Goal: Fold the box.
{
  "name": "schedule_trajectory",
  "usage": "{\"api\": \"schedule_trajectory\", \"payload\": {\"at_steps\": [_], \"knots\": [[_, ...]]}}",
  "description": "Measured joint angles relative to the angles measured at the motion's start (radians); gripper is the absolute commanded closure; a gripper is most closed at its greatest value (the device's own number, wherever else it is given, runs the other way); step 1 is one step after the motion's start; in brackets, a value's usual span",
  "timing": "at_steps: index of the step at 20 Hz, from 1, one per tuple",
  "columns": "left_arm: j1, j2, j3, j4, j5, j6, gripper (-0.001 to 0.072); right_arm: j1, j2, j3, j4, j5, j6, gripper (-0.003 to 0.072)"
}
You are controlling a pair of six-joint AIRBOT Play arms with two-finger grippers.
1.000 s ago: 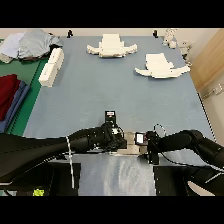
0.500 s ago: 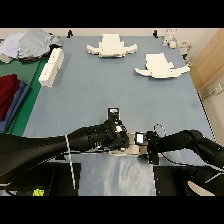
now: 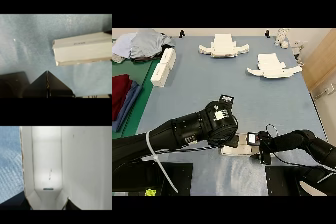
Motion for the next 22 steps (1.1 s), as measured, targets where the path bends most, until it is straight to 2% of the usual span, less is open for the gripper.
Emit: {"api": "schedule_trajectory", "payload": {"at_steps": [5,9,11,12,13,17,22], "knots": [[0.045,0.051,-0.024,-0.031,0.004,0.253,0.0699,0.000,0.000,0.000,0.000,0.000,0.000,0.0168],[0.195,0.201,-0.187,-0.130,0.120,0.575,0.0698,0.000,0.000,0.000,0.000,0.000,0.000,0.0169],[0.284,0.296,-0.296,-0.209,0.197,0.864,0.0687,0.000,0.000,0.000,0.000,0.000,0.000,0.0169],[0.333,0.344,-0.357,-0.265,0.236,1.047,0.0332,0.000,0.000,0.000,0.000,0.000,0.000,0.0169],[0.378,0.383,-0.412,-0.317,0.271,1.210,0.0027,0.000,0.000,0.000,0.000,0.000,0.000,0.0169],[0.507,0.465,-0.613,-0.517,0.451,1.726,0.0023,0.000,0.000,0.000,0.000,0.000,0.000,0.0169],[0.549,0.444,-0.784,-0.795,0.675,2.218,0.0023,0.000,0.000,0.000,0.000,0.000,0.000,0.0169]]}}
